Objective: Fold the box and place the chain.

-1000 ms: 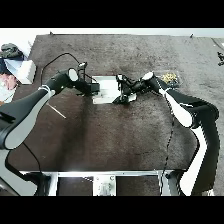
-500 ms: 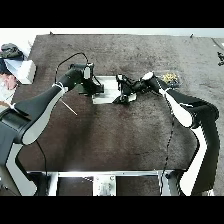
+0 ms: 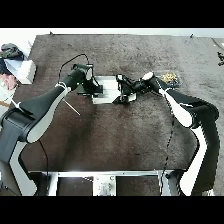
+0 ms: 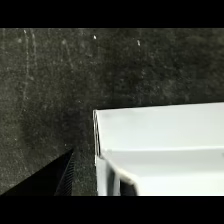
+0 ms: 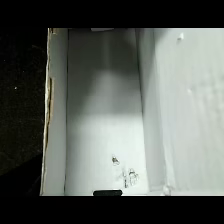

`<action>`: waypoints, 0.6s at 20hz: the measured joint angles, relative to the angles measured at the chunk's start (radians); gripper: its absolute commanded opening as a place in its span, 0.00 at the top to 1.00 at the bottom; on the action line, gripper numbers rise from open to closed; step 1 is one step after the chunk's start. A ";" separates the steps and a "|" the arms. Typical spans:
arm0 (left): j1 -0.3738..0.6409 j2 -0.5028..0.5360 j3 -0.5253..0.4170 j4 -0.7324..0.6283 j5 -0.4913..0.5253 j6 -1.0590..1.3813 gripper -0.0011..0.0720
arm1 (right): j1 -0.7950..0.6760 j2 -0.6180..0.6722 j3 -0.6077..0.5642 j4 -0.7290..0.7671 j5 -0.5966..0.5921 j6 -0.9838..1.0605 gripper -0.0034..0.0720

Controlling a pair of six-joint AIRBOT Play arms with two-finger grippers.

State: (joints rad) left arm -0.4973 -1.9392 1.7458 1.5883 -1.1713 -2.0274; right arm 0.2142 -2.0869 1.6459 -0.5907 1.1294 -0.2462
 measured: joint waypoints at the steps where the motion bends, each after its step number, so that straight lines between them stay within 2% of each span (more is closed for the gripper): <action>1: -0.003 -0.004 0.003 0.012 0.000 -0.009 0.60 | 0.000 0.000 0.000 0.000 0.000 0.000 0.33; 7: -0.013 -0.013 0.012 0.074 0.002 -0.106 0.68 | 0.000 0.000 0.000 0.000 0.000 0.000 0.33; 8: -0.013 -0.013 0.013 0.078 0.002 -0.125 0.83 | 0.000 0.000 0.000 0.000 0.000 0.000 0.33; 9: -0.013 -0.013 0.013 0.078 0.003 -0.143 0.92 | 0.001 0.000 0.000 0.001 0.000 0.000 0.33; 10: -0.013 -0.014 0.013 0.087 0.003 -0.152 0.97 | 0.003 -0.001 0.000 0.002 -0.001 0.000 0.33; 12: -0.013 -0.014 0.013 0.089 -0.003 -0.171 0.97 | 0.002 -0.001 0.000 0.002 0.000 -0.002 0.33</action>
State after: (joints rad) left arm -0.5106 -1.9537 1.7588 1.6772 -1.1748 -2.1983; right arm 0.2161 -2.0880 1.6459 -0.5884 1.1290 -0.2485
